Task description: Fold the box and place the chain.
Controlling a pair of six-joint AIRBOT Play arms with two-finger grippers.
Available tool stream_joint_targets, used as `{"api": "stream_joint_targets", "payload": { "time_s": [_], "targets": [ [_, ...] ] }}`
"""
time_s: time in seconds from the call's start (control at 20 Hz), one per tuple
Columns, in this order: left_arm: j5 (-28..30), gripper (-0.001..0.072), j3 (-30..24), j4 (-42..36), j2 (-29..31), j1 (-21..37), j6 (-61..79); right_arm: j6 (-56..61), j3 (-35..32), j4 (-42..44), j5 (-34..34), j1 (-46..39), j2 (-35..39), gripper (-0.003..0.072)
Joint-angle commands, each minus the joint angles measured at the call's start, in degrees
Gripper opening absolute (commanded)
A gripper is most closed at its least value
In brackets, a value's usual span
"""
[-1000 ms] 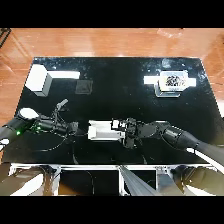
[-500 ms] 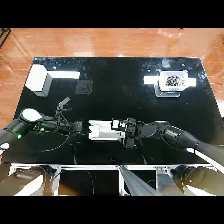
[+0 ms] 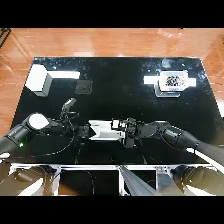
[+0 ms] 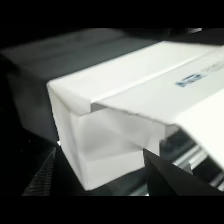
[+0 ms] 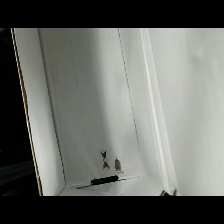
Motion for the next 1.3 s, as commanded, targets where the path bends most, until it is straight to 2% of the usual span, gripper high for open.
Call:
{"api": "stream_joint_targets", "payload": {
  "time_s": [0.0, 0.15, 0.35, 0.95, 1.05, 1.25],
  "targets": [
    [5.53, 0.0641, -0.04, 1.57, 1.40, -3.76, -3.67, -0.02, -0.02, -0.02, 0.00, 0.04, 0.00, 0.0186],
    [8.09, 0.0640, -0.04, 5.20, 1.40, -7.54, -7.87, -0.02, -0.02, 0.00, -0.02, 0.04, 0.00, 0.0186],
    [7.80, 0.0639, -0.02, 10.45, 1.40, -9.75, -15.63, -0.02, -0.02, 0.00, 0.00, 0.04, 0.00, 0.0186],
    [11.02, 0.0632, 0.09, 10.67, 1.20, -10.64, -17.11, -0.02, -0.02, 0.00, 0.00, 0.04, 0.00, 0.0186],
    [11.19, 0.0608, 0.09, 10.71, 0.98, -10.67, -17.09, -0.02, -0.02, 0.00, 0.00, 0.04, 0.00, 0.0186],
    [12.11, 0.0606, 0.15, 14.08, 0.98, -12.59, -20.81, -0.02, -0.02, 0.00, 0.00, 0.04, 0.00, 0.0187]
  ]
}}
